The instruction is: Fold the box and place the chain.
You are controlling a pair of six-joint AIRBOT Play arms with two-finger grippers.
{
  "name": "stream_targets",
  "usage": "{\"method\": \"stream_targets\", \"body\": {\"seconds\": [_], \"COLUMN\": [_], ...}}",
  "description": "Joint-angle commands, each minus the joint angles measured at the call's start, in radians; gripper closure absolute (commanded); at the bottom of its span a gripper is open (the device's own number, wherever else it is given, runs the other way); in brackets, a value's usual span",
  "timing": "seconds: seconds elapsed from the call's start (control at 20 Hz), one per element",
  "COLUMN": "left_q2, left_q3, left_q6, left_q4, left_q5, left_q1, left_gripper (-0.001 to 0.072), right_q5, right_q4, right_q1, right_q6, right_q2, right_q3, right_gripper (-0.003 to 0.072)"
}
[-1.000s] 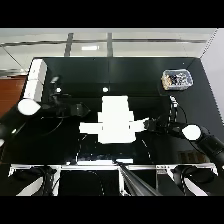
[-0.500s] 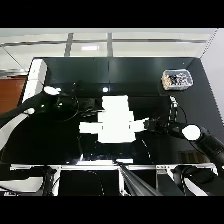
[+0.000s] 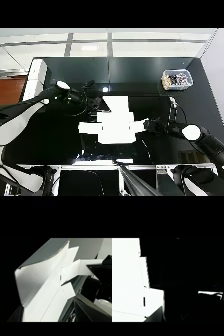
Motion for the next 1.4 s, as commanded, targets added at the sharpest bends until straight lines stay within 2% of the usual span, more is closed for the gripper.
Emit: {"method": "stream_targets", "body": {"seconds": [0.0,0.05,0.1,0.2,0.25,0.3,0.4,0.5,0.55,0.65,0.7,0.75,0.85,1.05,1.15,1.25,1.35], "left_q2": [-0.066,-0.083,-0.095,-0.109,-0.115,-0.121,-0.147,-0.179,-0.184,-0.185,-0.185,-0.185,-0.181,-0.111,-0.024,0.098,0.238], "left_q3": [0.082,0.110,0.135,0.183,0.204,0.223,0.256,0.289,0.297,0.301,0.302,0.302,0.302,0.299,0.258,0.147,-0.020], "left_q6": [0.050,0.056,0.058,0.071,0.084,0.091,0.124,0.128,0.134,0.149,0.163,0.166,0.174,0.174,0.211,0.313,0.499], "left_q4": [0.005,0.029,0.069,0.189,0.241,0.275,0.267,0.258,0.257,0.253,0.251,0.252,0.252,0.290,0.286,0.246,0.163], "left_q5": [-0.142,-0.175,-0.199,-0.237,-0.257,-0.271,-0.320,-0.354,-0.352,-0.352,-0.353,-0.354,-0.352,-0.346,-0.284,-0.170,-0.021], "left_q1": [-0.006,-0.012,-0.022,-0.046,-0.060,-0.072,-0.088,-0.098,-0.099,-0.098,-0.097,-0.095,-0.091,-0.087,-0.092,-0.093,-0.092], "left_gripper": [0.0042,0.0119,0.0146,0.0150,0.0220,0.0258,0.0286,0.0431,0.0546,0.0604,0.0689,0.0689,0.0690,0.0693,0.0693,0.0693,0.0691], "right_q5": [0.014,0.019,0.023,0.026,0.026,0.027,0.029,0.035,0.038,0.040,0.040,0.039,0.050,0.316,0.420,0.468,0.460], "right_q4": [0.000,0.000,0.000,0.000,0.000,0.000,0.000,0.000,0.000,-0.001,-0.002,-0.008,-0.048,-0.327,-0.428,-0.453,-0.444], "right_q1": [0.001,0.001,0.001,0.001,0.001,0.001,0.001,0.001,0.001,0.001,0.001,0.001,-0.011,-0.084,-0.100,-0.101,-0.101], "right_q6": [0.000,-0.001,0.000,-0.001,-0.001,-0.001,-0.001,-0.001,-0.001,-0.002,-0.002,-0.003,-0.013,-0.080,-0.144,-0.238,-0.306], "right_q2": [0.000,0.000,0.000,0.000,0.000,0.000,0.000,0.000,0.000,0.000,0.000,0.000,0.002,0.013,0.018,0.018,0.018], "right_q3": [0.000,0.000,0.000,0.000,0.000,0.000,0.000,0.000,0.000,0.000,0.000,0.000,0.011,0.202,0.316,0.397,0.425], "right_gripper": [0.0674,0.0674,0.0674,0.0674,0.0674,0.0674,0.0674,0.0674,0.0674,0.0674,0.0674,0.0634,0.0017,0.0017,0.0017,0.0017,0.0017]}}
